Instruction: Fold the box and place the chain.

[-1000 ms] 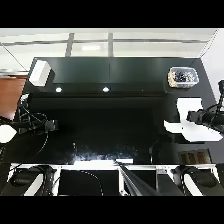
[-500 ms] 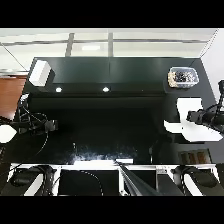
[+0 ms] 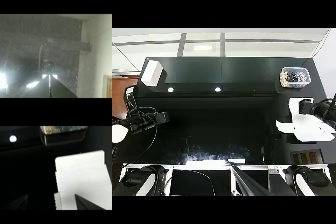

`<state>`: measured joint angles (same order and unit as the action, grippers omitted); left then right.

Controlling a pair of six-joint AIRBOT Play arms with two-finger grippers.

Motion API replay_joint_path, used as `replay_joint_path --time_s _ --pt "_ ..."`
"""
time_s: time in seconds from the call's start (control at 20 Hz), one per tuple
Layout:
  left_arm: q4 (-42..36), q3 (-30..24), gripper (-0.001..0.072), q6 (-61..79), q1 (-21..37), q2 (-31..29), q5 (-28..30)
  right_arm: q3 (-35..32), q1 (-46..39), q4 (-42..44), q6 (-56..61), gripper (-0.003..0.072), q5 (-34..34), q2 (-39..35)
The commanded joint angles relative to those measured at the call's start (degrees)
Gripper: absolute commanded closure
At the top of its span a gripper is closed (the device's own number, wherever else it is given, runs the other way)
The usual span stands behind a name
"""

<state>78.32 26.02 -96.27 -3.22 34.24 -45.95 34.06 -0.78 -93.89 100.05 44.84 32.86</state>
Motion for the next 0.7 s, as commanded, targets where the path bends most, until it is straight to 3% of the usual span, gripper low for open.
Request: replay_joint_path --time_s 0.0,0.05,0.1,0.15,0.4,0.55,0.65 --pt "-0.13 0.0 0.0678 -0.02 0.0 0.02 2.4 -0.02 -0.44 -3.58 0.85 -0.0034 -4.37 3.1" --pt "-0.22 0.0 0.0654 0.0 0.0 0.02 2.95 0.15 -1.92 -5.2 3.15 -0.0034 -4.61 5.42" --pt "0.07 0.0 0.0361 -0.02 0.02 0.02 3.72 0.87 -4.42 -7.15 5.33 -0.0034 -4.92 7.89" --pt "0.02 0.0 0.0007 -0.48 0.0 0.02 4.31 2.27 -7.91 -8.9 7.21 -0.0034 -5.07 10.64" --pt "-0.2 0.04 -0.0001 -0.46 0.0 0.02 3.21 15.15 -36.15 -6.93 9.31 -0.0034 -0.26 24.46" --pt "-1.53 0.04 0.0001 -0.46 0.0 0.02 3.56 20.17 -53.68 -0.37 8.76 -0.0034 5.29 30.34" --pt "-1.53 0.04 0.0001 -0.46 0.0 0.02 3.54 20.94 -63.58 9.14 2.27 -0.0034 5.05 33.62"
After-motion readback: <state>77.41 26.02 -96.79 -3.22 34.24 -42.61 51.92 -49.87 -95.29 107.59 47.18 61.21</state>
